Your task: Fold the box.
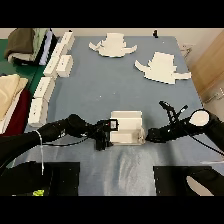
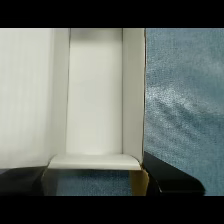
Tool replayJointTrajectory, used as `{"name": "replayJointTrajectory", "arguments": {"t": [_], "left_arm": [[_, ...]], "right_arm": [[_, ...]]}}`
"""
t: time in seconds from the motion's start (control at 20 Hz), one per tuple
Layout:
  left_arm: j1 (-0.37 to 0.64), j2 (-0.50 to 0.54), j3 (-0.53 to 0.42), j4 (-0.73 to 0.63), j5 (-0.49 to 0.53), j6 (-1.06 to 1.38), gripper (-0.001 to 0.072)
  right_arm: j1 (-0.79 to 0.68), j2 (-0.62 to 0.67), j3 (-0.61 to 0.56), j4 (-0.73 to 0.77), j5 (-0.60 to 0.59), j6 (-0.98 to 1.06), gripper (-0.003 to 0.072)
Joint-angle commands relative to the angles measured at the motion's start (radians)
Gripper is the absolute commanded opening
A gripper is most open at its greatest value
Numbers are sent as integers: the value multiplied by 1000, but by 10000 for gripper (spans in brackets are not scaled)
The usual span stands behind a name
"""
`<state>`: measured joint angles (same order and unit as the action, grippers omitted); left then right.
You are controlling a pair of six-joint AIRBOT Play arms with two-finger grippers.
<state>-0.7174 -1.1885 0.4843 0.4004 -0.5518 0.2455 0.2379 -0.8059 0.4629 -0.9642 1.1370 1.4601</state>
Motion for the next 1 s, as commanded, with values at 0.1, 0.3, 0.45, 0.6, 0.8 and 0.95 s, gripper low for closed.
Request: {"name": "replayJointTrajectory", "arguments": {"t": [0.1,0.3,0.45,0.6,0.8,0.95], "left_arm": [[0,0,0,0,0,0,528],[0,0,0,0,0,0,528],[0,0,0,0,0,0,528],[0,0,0,0,0,0,528],[0,0,0,0,0,0,528],[0,0,0,0,0,0,528]], "right_arm": [[1,1,-1,30,6,-21,182],[1,1,17,30,5,-21,303],[1,1,26,31,-10,-21,301],[2,-2,26,46,-27,-21,302],[56,-29,26,61,-90,-20,300],[159,-92,36,-34,-144,82,297]]}}
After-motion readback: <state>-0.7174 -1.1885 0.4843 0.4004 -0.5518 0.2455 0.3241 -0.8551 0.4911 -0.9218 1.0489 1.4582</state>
